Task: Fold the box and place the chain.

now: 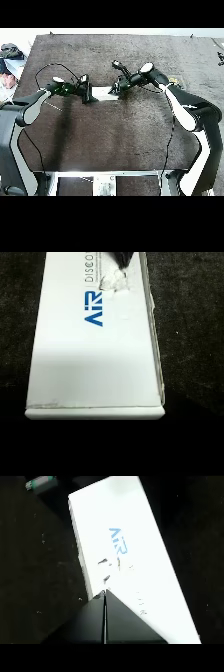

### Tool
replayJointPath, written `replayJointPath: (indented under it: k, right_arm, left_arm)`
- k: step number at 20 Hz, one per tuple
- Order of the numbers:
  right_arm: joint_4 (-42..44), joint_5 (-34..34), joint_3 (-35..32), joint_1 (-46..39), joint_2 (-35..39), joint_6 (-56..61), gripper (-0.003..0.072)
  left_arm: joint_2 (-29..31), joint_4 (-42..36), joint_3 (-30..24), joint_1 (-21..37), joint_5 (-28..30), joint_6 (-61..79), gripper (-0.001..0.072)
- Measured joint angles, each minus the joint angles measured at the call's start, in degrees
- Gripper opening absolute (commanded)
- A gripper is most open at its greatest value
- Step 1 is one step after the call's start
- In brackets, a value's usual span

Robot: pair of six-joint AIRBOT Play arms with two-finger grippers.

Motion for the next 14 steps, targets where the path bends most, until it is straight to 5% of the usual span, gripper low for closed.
replayJointPath:
  k: [8,11,14]
  right_arm:
    - [9.09,-2.10,-4.90,-0.09,16.65,1.20,-0.0011]
    - [10.12,-11.87,-16.94,-0.02,28.20,1.81,-0.0011]
    - [10.86,-29.35,-34.82,-0.02,43.10,2.19,-0.0011]
  left_arm:
    - [-0.02,0.02,0.00,0.00,0.02,0.00,0.0276]
    - [-0.02,0.00,0.00,0.00,0.02,0.00,0.0276]
    - [-0.02,0.02,0.00,0.00,0.02,0.00,0.0276]
